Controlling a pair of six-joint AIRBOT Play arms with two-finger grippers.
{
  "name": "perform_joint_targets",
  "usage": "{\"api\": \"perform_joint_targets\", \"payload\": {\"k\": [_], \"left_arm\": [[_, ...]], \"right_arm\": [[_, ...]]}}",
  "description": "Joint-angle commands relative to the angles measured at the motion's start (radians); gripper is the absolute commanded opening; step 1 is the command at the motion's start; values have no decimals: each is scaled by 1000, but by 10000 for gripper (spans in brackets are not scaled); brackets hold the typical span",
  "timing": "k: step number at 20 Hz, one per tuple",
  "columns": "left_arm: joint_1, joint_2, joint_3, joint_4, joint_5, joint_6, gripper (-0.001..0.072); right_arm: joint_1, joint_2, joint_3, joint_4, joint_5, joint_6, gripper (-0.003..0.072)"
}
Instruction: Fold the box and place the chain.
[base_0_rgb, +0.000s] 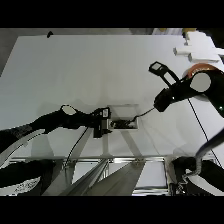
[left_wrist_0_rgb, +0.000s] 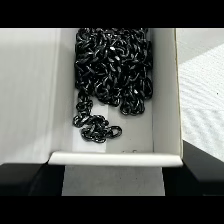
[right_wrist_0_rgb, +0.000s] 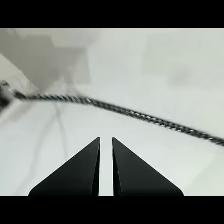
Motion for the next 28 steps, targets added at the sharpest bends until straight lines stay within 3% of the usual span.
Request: {"api": "perform_joint_targets", "payload": {"k": [1,2,3,7,10,15,20,23,25,28], "left_arm": [[0,0,0,0,1,0,137],[0,0,0,0,0,0,137],[-1,0,0,0,0,0,137],[-1,0,0,0,0,0,137],[0,0,0,0,0,0,137],[0,0,0,0,0,0,137],[-1,0,0,0,0,0,137],[0,0,0,0,0,0,137],[-1,0,0,0,0,0,137],[-1,0,0,0,0,0,137]], "right_arm": [[-35,-22,-81,28,1,-503,225],[-35,-23,-123,64,-24,-627,399],[-35,-23,-167,106,-55,-724,468],[-35,-47,-298,278,-181,-1035,413],[-26,-95,-318,317,-211,-1187,349],[-24,-145,-318,456,-311,-1192,335],[-24,-151,-318,479,-339,-1191,182],[-24,-162,-318,479,-316,-1186,165],[-24,-163,-318,479,-310,-1186,114],[-25,-120,-318,454,-302,-1183,149]]}}
